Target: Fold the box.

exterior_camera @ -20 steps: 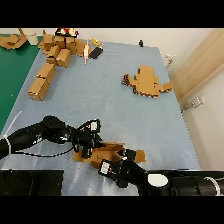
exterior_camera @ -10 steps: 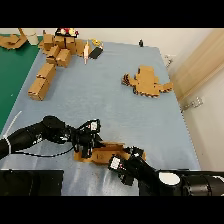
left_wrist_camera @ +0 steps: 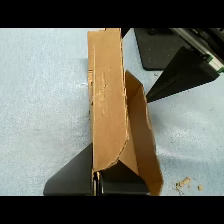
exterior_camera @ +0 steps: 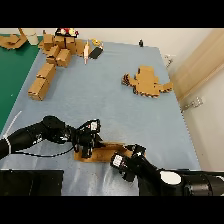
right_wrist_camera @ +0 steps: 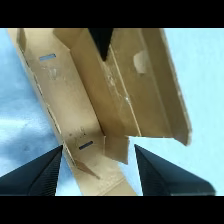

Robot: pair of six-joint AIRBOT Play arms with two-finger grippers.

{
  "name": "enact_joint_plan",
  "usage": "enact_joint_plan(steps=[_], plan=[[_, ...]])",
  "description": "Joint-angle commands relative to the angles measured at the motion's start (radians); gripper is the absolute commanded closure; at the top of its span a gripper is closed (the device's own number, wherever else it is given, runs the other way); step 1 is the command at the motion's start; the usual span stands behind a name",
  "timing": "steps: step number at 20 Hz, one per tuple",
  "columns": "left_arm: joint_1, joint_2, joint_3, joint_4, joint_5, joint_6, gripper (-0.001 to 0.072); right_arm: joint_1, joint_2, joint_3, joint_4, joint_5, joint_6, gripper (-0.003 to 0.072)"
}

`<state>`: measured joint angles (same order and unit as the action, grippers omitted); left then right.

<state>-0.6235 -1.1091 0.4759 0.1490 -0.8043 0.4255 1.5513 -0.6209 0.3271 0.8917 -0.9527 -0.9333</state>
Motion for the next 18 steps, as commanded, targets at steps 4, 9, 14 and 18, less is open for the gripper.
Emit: enact_joint_plan(steps=[4, 9, 14, 18], plan=[[0.0, 0.0, 0.001, 0.0, 0.0, 0.0, 0.0697, -0.2, 0.095, -0.062, 0.156, 0.204, -0.222, -0.0031], [0.0, 0.0, 0.001, 0.0, 0.0, 0.0, 0.0697, -0.483, 0.109, -0.063, 0.623, 0.315, -0.89, -0.0031], [0.0, 0.0, 0.001, 0.0, 0.0, 0.0, 0.0697, -0.73, 0.071, -0.063, 1.078, 0.285, -1.465, -0.0031], [0.0, -0.001, 0.001, 0.0, 0.0, 0.0, 0.0697, -0.842, -0.027, -0.062, 1.256, 0.283, -1.691, -0.0031]])
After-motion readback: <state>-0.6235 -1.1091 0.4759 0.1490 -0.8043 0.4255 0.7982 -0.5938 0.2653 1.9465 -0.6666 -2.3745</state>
